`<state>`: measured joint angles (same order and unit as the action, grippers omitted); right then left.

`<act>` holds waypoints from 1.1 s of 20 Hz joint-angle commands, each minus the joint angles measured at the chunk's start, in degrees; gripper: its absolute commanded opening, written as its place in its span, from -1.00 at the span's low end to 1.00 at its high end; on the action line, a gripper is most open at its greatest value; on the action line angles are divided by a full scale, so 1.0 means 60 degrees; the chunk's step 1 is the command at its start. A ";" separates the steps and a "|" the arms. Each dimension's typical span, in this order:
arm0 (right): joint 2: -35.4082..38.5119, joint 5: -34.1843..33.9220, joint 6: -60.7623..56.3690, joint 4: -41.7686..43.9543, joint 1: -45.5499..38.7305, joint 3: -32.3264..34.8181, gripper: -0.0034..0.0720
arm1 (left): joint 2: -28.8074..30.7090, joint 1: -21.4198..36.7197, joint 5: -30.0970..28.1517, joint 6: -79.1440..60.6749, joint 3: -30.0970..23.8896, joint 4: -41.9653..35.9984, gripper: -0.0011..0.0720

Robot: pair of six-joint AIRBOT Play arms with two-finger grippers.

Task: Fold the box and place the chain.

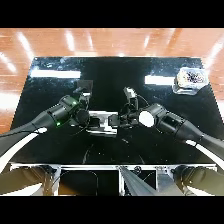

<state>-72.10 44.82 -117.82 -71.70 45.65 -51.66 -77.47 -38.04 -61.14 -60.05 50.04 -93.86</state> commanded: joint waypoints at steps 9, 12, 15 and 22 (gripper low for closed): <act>-0.0295 0.0747 -0.1785 -0.1472 0.0572 -0.0357 0.40 | 0.0000 0.0004 0.0026 0.0007 0.0000 -0.0011 -0.90; -0.0543 0.1290 -0.2229 -0.1858 0.0641 -0.0572 0.35 | 0.0000 0.0004 0.0026 0.0007 0.0000 -0.0007 -0.90; -0.1027 0.1756 -0.2801 -0.2692 0.1064 -0.1217 0.35 | 0.0000 0.0004 0.0026 0.0007 0.0000 -0.0007 -0.90; -0.2062 0.2401 -0.3585 -0.3410 0.1461 -0.2040 0.35 | 0.0000 0.0004 0.0022 0.0007 0.0000 -0.0011 -0.90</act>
